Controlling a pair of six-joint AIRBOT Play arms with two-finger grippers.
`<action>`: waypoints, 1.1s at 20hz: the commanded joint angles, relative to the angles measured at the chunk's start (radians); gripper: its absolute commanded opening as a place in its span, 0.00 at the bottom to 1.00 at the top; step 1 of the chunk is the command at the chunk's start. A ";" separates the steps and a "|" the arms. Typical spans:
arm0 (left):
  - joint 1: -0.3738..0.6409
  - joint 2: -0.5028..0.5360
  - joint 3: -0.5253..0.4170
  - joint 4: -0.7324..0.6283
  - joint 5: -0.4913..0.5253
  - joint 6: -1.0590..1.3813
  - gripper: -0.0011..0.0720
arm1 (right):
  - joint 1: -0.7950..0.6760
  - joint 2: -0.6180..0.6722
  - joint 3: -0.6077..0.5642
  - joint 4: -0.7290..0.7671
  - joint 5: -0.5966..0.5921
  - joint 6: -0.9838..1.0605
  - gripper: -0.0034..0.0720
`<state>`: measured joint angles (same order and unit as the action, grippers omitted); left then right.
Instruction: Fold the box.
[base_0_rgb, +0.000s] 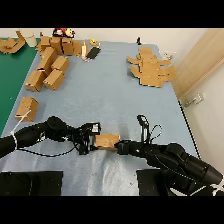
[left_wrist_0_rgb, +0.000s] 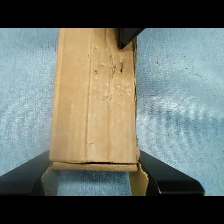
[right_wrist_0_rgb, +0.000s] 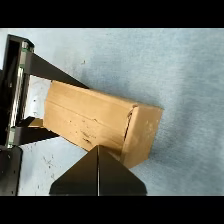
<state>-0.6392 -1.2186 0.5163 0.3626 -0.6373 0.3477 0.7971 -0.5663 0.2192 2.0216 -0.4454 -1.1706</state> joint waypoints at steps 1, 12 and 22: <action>0.001 0.001 0.000 0.000 0.000 0.000 0.68 | 0.000 0.035 0.005 -0.002 0.013 0.000 0.05; 0.001 0.001 0.000 0.000 0.000 0.000 0.68 | 0.029 0.022 0.054 0.053 0.029 0.003 0.05; 0.001 0.001 0.000 0.000 0.000 0.000 0.68 | -0.012 -0.058 0.185 -0.097 -0.019 0.012 0.05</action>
<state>-0.6392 -1.2186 0.5163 0.3622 -0.6373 0.3473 0.8387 -0.6281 0.3534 1.9961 -0.3840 -1.1671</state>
